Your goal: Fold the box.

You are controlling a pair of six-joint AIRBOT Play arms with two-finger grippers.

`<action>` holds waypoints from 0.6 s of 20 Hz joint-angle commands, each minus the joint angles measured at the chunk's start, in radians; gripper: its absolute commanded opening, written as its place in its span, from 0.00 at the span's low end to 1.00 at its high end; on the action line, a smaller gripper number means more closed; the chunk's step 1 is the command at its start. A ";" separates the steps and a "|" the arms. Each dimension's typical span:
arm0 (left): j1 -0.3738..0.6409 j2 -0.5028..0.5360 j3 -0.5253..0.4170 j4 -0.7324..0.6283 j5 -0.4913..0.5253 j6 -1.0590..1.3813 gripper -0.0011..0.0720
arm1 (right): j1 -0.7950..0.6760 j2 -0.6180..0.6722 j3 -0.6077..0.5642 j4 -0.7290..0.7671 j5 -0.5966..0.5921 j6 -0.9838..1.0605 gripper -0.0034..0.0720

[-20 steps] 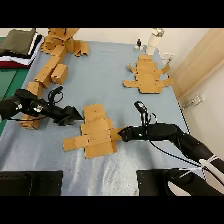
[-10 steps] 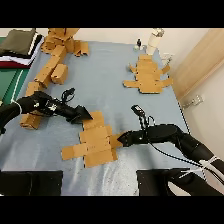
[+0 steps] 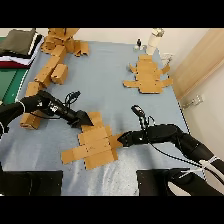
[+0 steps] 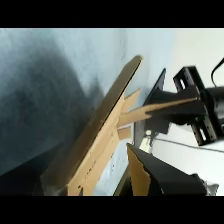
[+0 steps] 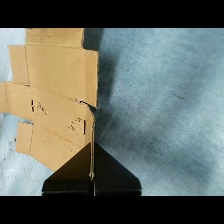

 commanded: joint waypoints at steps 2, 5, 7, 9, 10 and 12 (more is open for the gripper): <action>0.000 -0.001 0.001 0.031 -0.042 0.022 0.75 | 0.000 0.000 0.000 -0.003 0.010 0.002 0.05; -0.002 -0.001 0.001 0.026 -0.014 0.046 0.49 | 0.000 0.000 0.000 -0.003 0.010 0.008 0.05; -0.002 -0.001 0.001 0.023 0.005 0.050 0.49 | 0.000 0.000 0.000 -0.003 0.011 0.008 0.05; -0.002 -0.001 0.001 0.022 0.016 0.068 0.48 | 0.000 -0.001 0.000 -0.003 0.010 0.008 0.05; -0.002 -0.001 0.001 0.021 0.017 0.074 0.48 | 0.000 -0.001 0.000 -0.003 0.010 0.008 0.05; -0.002 -0.001 0.001 0.015 0.013 0.098 0.20 | 0.000 -0.001 0.000 -0.006 0.011 0.008 0.05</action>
